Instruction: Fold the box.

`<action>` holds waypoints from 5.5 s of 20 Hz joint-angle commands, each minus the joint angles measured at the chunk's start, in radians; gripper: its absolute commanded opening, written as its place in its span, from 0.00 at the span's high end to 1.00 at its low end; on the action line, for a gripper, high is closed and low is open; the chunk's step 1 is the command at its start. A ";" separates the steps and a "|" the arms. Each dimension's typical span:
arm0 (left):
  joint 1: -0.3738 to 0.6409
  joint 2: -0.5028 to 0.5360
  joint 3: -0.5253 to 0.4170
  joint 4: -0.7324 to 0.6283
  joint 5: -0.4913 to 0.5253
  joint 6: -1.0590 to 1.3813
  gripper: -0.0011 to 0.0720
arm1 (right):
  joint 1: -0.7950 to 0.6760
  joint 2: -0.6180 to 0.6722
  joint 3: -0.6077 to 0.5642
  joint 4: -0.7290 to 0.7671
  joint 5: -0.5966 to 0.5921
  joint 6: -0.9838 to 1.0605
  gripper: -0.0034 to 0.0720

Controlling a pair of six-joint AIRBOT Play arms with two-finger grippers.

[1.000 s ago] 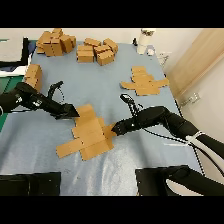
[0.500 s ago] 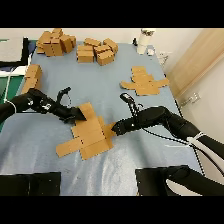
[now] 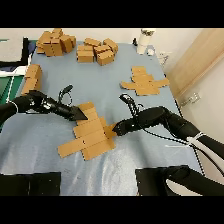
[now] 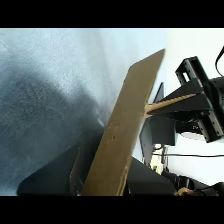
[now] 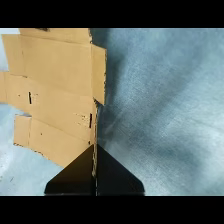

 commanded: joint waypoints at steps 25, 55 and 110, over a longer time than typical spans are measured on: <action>-0.041 -0.001 0.034 -0.047 -0.107 0.292 0.97 | -0.145 0.007 0.042 -0.239 0.026 0.304 0.25; -0.441 0.299 -0.148 0.017 0.463 0.772 0.97 | -0.280 -0.075 0.158 -0.159 0.058 0.392 0.49; -0.441 0.299 -0.169 -0.024 0.414 0.779 0.97 | 0.759 0.121 -0.160 -1.000 0.032 0.539 0.24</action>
